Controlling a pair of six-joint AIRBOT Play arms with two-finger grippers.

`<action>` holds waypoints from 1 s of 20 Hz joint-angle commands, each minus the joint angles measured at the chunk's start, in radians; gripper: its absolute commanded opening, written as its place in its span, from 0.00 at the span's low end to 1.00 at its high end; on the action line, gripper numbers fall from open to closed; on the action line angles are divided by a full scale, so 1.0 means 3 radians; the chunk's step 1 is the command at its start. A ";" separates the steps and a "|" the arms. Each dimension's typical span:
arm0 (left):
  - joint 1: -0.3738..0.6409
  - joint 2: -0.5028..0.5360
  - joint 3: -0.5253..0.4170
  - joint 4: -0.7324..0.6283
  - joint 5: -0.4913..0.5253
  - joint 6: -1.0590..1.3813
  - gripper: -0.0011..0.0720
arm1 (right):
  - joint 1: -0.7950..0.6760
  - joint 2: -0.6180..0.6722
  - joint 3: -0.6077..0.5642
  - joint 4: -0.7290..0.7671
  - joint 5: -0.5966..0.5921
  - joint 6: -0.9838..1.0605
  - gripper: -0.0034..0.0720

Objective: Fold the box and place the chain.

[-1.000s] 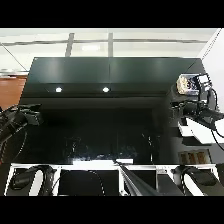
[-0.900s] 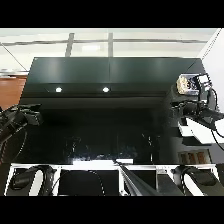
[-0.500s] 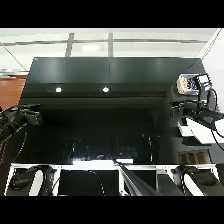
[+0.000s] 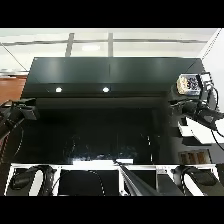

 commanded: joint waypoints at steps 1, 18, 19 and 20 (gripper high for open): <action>-0.0031 -0.0217 -0.0027 -0.0646 0.0072 0.0003 0.14 | -0.0001 -0.0053 -0.0010 0.0571 -0.0711 0.0000 0.07; -0.0882 -0.1096 -0.0025 -0.0998 -0.0249 0.0142 0.98 | -0.3835 -0.1994 0.1465 -0.0220 0.0650 0.0504 0.99; -0.0881 -0.1096 -0.0025 -0.0998 -0.0235 0.0142 0.98 | -0.3857 -0.2182 0.1637 -0.0323 0.0828 0.0482 0.99; -0.0881 -0.1096 -0.0025 -0.0998 -0.0230 0.0141 0.98 | -0.3853 -0.2401 0.1843 -0.0449 0.1035 0.0446 0.99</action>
